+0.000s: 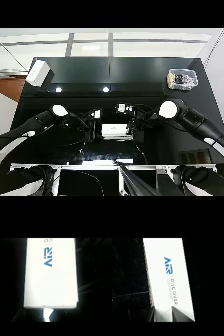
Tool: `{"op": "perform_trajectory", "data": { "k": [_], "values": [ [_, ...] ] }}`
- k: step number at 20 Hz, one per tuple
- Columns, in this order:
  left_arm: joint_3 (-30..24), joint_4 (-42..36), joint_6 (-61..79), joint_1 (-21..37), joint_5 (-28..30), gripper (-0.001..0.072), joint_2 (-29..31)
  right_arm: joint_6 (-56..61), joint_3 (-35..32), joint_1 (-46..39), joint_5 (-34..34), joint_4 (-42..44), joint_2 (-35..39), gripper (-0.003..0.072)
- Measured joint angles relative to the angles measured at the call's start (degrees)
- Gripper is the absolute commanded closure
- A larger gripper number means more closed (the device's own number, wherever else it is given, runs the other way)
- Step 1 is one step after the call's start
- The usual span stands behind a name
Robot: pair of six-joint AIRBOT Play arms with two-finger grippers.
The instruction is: Fold the box and place the chain.
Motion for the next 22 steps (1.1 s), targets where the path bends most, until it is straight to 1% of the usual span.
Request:
{"op": "perform_trajectory", "data": {
  "k": [8,9,10,13,14,15,18,19,22],
  "values": [
    [0.0,0.0,0.0,0.0,0.0,0.0219,0.0,0.9,-2.3,0.2,-2.5,0.4,-0.1,0.0424],
    [0.0,0.0,-0.1,0.0,0.0,0.0219,0.0,1.5,-2.3,0.2,-2.6,0.5,-0.1,0.0379],
    [0.0,0.0,-0.1,0.0,0.0,0.0219,0.0,2.4,-2.1,0.1,-2.8,0.4,0.0,0.0362],
    [0.0,0.0,0.0,0.0,0.0,0.0218,0.0,6.4,-0.7,-1.2,-0.8,0.7,0.9,0.0366],
    [0.0,0.0,0.0,0.0,0.0,0.0218,0.0,8.1,-0.3,-2.0,1.4,0.9,1.3,0.0537],
    [0.0,0.0,0.0,0.0,0.0,0.0218,0.0,9.9,0.0,-3.0,3.3,0.9,1.7,0.0655],
    [0.0,0.0,0.0,0.0,0.0,0.0219,0.0,14.8,-0.2,-5.5,8.6,4.0,2.4,0.0658],
    [0.0,0.0,0.0,0.0,0.0,0.0219,0.0,16.4,-0.7,-5.9,8.3,5.6,2.4,0.0658],
    [0.0,0.0,0.0,0.0,0.0,0.0218,0.0,20.2,-3.1,-6.6,4.2,13.2,1.2,0.0658]
  ]
}}
